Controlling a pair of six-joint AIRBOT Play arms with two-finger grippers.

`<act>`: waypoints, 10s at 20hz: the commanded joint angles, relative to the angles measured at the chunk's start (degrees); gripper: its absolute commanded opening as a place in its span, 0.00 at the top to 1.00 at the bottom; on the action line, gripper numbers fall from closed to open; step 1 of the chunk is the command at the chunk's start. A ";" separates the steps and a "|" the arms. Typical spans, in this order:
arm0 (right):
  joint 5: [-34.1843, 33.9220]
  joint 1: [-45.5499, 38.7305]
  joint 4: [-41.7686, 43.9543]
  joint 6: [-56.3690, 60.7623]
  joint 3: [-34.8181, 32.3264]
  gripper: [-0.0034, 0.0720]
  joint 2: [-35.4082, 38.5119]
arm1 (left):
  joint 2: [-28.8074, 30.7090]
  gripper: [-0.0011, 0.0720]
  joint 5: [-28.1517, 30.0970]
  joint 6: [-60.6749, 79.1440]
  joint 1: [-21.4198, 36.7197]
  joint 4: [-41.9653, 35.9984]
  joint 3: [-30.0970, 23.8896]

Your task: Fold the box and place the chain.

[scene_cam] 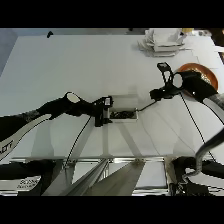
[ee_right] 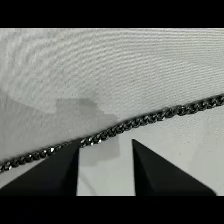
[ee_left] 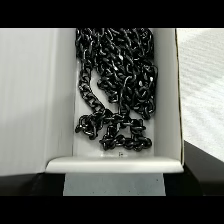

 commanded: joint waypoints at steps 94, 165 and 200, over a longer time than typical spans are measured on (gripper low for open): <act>8.68 24.33 25.64 -55.82 6.78 0.58 1.97 | -0.04 0.77 0.02 0.00 0.07 0.02 0.00; 2.60 23.32 27.74 -53.99 -4.02 0.93 6.49 | -0.04 0.77 -0.17 0.00 0.07 0.02 0.00; -10.49 20.81 39.28 -55.93 -6.99 0.93 7.76 | -0.04 0.77 -0.61 0.00 0.07 0.02 0.00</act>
